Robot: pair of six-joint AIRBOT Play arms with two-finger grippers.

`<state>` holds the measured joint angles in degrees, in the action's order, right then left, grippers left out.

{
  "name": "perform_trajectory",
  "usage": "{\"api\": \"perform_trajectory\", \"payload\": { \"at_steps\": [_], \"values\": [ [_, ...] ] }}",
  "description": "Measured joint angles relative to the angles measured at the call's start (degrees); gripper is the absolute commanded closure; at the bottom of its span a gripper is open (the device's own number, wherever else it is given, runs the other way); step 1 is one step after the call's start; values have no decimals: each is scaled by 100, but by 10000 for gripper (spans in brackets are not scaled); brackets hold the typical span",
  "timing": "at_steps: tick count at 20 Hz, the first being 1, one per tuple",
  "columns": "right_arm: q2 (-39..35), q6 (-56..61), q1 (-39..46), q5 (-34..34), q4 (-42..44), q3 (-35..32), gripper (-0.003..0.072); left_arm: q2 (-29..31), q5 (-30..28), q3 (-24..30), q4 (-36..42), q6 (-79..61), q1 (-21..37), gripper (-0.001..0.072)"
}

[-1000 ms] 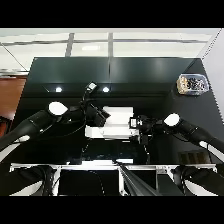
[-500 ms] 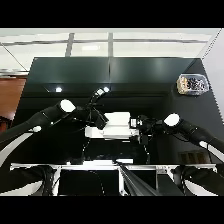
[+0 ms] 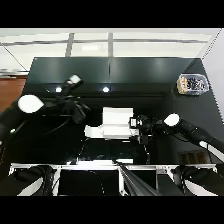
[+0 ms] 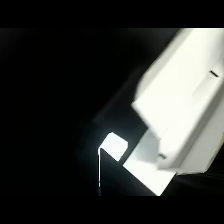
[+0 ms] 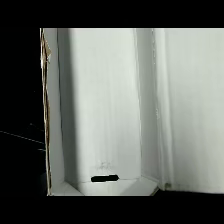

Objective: Fold the box and place the chain.

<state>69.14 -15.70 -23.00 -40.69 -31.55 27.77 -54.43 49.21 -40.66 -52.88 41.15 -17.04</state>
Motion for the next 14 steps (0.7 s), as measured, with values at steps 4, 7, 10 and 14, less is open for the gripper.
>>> {"api": "perform_trajectory", "payload": {
  "at_steps": [4, 7, 10, 14],
  "values": [
    [0, 0, 0, 0, -2, 0, 252, 527, 540, 555, 66, -925, 332, 171],
    [0, 0, 0, 2, -2, 0, 252, 501, 505, 837, 87, -1401, 170, 5],
    [0, -2, 0, 2, -2, 0, 252, 219, 319, 933, 101, -2031, -203, 5],
    [0, -2, 0, 2, -4, 0, 252, -317, -225, 962, 92, -2739, -813, 14]
  ]
}}
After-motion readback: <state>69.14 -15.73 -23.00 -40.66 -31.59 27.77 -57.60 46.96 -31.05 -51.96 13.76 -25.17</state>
